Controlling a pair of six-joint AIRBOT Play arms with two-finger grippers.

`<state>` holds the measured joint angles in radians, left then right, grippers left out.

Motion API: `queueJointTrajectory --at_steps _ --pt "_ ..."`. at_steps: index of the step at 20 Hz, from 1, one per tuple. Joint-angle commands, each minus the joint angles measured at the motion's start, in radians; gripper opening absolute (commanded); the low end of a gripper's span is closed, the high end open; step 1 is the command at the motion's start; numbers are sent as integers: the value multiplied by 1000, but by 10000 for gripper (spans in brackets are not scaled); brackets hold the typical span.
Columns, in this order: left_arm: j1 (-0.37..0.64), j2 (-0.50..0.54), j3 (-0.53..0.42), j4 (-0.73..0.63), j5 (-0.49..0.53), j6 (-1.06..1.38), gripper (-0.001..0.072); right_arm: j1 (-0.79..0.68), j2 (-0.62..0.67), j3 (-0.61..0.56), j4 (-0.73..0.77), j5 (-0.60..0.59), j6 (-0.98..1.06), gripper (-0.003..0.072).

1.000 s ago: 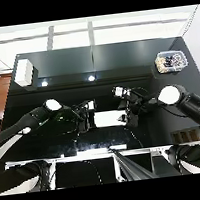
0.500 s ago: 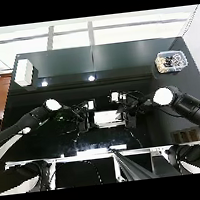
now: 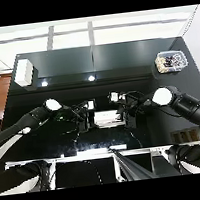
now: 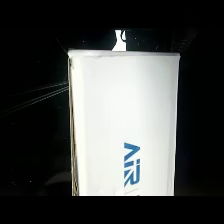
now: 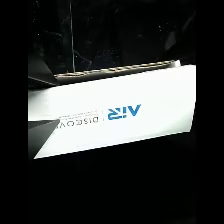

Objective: Fold the box and place the chain.

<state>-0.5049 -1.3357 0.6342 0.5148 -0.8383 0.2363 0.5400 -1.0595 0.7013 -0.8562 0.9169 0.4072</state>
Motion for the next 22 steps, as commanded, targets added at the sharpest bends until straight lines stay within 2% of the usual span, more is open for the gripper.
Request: queueJointTrajectory --at_steps 1,22 --pt "0 0 0 0 0 0 294 0 -2 -2 -1 23 4 232" --pt "0 0 0 0 0 0 294 -4 -31 -2 19 12 48 234"
